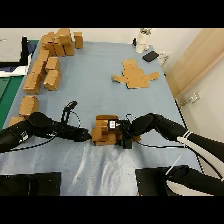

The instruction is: Fold the box.

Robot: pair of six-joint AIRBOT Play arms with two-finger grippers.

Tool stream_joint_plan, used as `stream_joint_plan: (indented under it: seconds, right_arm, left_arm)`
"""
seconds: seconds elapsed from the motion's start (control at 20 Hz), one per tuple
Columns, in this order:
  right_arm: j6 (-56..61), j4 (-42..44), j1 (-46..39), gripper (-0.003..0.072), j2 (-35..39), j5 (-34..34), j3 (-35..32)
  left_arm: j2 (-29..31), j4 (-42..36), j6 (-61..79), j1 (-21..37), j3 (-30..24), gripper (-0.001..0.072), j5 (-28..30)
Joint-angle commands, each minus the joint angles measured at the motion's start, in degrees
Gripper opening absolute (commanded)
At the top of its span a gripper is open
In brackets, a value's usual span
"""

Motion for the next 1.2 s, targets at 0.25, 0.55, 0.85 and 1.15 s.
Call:
stream_joint_plan:
  seconds: [0.25, 0.55, 0.85, 1.15]
  right_arm:
    - [0.0, -0.02, -0.02, 0.0514, -0.04, 0.02, -0.02]
    - [0.0, -0.02, -0.02, 0.0513, -0.04, 0.02, -0.02]
    - [0.0, -0.02, -0.02, 0.0514, -0.04, 0.0, -0.02]
    - [0.0, -0.04, -0.02, 0.0514, -0.04, 0.0, -0.02]
  left_arm:
    - [-0.15, 1.57, -2.03, 0.37, 3.39, 0.0386, -1.29]
    - [-2.03, 0.33, -2.03, 0.35, 3.39, 0.0387, -0.52]
    - [-4.72, -1.33, -1.86, 0.0, 3.39, 0.0388, -0.57]
    - [-4.72, 12.41, -16.81, -7.3, 7.69, 0.0387, 2.49]
